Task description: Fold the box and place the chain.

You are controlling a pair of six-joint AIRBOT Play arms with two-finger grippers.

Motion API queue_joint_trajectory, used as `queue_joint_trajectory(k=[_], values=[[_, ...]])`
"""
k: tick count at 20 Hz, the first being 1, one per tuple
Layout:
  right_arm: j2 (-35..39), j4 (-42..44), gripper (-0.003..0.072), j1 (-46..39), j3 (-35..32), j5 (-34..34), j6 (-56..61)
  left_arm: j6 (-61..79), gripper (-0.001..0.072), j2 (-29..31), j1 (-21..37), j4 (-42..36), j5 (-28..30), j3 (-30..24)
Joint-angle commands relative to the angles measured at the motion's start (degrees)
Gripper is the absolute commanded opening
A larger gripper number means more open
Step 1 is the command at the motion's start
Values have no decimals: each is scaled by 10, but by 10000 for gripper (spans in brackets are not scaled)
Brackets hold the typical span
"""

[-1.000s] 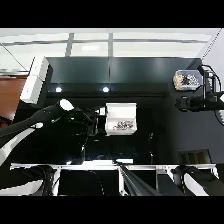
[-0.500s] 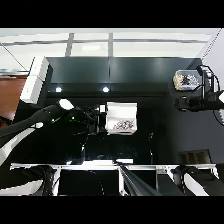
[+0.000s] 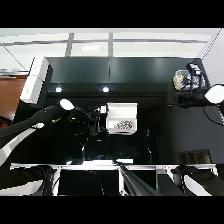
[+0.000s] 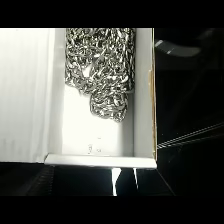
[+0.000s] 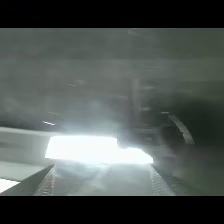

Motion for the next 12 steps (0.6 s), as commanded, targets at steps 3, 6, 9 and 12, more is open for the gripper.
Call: queue_joint_trajectory(k=[3,6,9,12], values=[[-96,250,704,51,1,-87,-156,0,390,0,-3,5,2,0],[-123,267,702,93,1,-63,-280,0,390,0,-3,5,2,0],[-122,266,698,113,14,-4,-463,0,390,0,-3,5,2,0],[-119,235,698,113,54,82,-564,0,390,0,-3,5,2,0]])
